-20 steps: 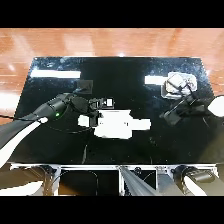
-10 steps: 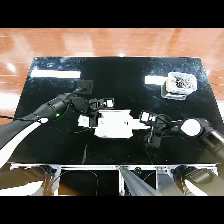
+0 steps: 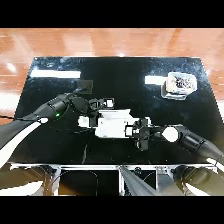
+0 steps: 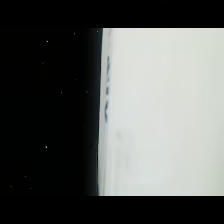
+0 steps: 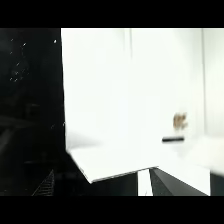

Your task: Fold the box and place the chain.

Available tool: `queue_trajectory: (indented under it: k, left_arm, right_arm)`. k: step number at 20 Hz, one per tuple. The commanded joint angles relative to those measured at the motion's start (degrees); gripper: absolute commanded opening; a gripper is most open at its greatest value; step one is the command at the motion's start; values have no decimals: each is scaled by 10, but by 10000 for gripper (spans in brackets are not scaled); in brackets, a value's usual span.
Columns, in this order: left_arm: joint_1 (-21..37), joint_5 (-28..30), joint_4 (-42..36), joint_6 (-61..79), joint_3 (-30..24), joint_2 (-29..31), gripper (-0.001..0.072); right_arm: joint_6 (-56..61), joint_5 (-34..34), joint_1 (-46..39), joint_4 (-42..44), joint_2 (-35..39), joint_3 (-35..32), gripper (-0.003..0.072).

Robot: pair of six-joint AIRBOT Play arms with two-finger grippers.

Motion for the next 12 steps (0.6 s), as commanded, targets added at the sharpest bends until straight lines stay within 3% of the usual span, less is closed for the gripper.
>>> queue_trajectory:
  k: [1, 4, 12]
  left_arm:
    - [0, 0, 0, 0, 0, 0, 20]
    - [0, 0, 0, 0, 0, 0, 20]
    - [0, 0, 0, -2, 0, 0, 20]
  right_arm:
    - [-15, -62, 25, 23, -17, 0, 720]
    - [-14, -70, 26, 85, -18, 1, 720]
    - [-7, -115, 26, 86, -8, 5, 720]
